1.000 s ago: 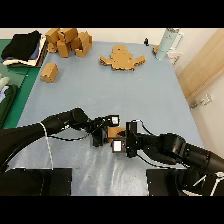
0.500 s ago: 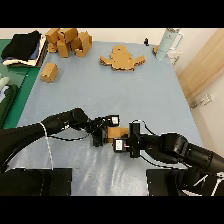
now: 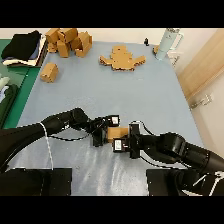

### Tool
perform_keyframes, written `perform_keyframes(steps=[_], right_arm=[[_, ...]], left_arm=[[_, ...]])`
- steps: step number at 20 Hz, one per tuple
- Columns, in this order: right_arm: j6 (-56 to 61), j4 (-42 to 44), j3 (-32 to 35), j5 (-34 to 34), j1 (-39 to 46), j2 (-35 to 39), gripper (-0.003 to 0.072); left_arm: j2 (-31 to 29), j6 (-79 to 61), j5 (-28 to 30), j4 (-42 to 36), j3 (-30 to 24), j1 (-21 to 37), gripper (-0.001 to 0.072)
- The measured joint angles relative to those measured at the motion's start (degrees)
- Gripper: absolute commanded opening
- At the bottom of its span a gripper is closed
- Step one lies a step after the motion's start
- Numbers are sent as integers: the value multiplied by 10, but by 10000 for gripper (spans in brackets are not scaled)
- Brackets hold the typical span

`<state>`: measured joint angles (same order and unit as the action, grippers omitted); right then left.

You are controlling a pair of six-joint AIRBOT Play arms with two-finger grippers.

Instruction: Fold the box.

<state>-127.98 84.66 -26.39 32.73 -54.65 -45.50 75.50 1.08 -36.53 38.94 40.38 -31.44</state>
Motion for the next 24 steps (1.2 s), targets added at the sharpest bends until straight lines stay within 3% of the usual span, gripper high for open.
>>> perform_keyframes(steps=[5,12,18,24], right_arm=[[72,-43,-3,13,4,56,13],[511,-170,-17,194,126,85,13],[629,-47,-52,285,258,15,13],[718,30,-68,264,288,-18,13]], left_arm=[[0,0,0,0,0,0,466],[0,0,0,0,0,0,466],[0,0,0,0,0,0,466],[-21,46,-2,-1,16,25,466]])
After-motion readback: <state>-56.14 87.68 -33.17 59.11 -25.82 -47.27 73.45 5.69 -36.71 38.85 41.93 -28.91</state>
